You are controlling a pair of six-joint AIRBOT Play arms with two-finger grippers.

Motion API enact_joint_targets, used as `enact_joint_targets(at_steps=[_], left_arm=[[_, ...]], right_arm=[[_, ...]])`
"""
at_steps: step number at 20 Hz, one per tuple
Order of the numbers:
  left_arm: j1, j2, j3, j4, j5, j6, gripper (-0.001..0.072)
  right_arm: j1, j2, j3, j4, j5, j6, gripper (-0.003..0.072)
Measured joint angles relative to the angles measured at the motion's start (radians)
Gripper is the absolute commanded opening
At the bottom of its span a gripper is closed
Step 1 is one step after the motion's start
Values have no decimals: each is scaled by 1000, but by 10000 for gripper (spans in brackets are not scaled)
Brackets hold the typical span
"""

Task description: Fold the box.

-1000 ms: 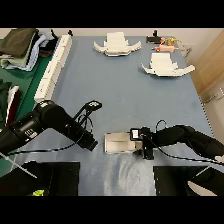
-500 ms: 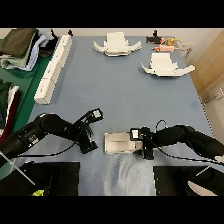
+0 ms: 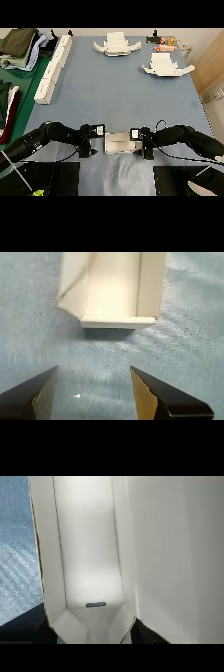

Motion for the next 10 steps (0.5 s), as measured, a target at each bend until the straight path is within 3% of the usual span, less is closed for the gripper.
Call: enact_joint_targets(at_steps=[4, 10], left_arm=[[-48, 0, -63, -164, 82, 158, 699], [-86, -46, -87, -279, 194, 189, 699]], right_arm=[[0, 0, 0, 0, 0, 0, 512], [0, 0, 0, 0, 0, 0, 512]])
